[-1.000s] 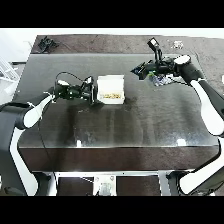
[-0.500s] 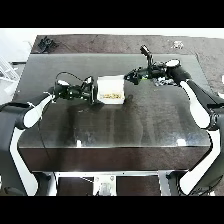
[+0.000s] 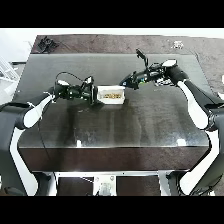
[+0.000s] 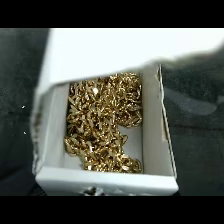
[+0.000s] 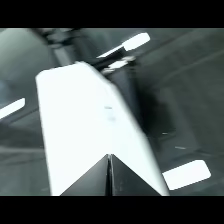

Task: Fold the box and place the chain.

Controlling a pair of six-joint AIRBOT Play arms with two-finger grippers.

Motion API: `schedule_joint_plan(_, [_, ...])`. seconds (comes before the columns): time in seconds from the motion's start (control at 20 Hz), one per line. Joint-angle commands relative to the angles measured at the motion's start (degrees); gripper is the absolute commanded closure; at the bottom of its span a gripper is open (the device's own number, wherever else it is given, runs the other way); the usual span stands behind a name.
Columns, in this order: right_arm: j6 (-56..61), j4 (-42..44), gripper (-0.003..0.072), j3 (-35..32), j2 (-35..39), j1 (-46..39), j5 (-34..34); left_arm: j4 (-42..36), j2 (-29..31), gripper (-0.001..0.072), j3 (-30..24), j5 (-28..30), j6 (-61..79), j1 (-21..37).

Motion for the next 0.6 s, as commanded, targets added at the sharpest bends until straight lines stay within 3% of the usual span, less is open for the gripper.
schedule_joint_plan(0.0, [-1.0, -0.2, 0.0678, 0.0, 0.1, 1.8, 3.0, 0.0, 0.0, 0.0409, 0.0, 0.0, 0.0, 0.0])
schedule_joint_plan(0.15, [-3.0, -0.8, 0.0678, 0.0, 0.1, 4.0, 1.4, 0.0, 0.0, 0.0409, 0.0, 0.0, 0.0, 0.0])
schedule_joint_plan(0.2, [-3.0, -2.0, 0.0646, 0.0, 0.1, 4.7, 0.9, 0.0, 0.0, 0.0409, 0.0, 0.0, 0.0, 0.0])
schedule_joint_plan(0.25, [-3.0, -4.0, 0.0519, 0.0, 0.1, 5.3, 0.3, 0.0, 0.0, 0.0409, 0.0, 0.0, 0.0, 0.0])
schedule_joint_plan(0.55, [-5.6, -8.0, 0.0510, 0.0, 0.1, 6.3, -2.8, 0.0, 0.0, 0.0409, 0.0, 0.0, 0.0, 0.0])
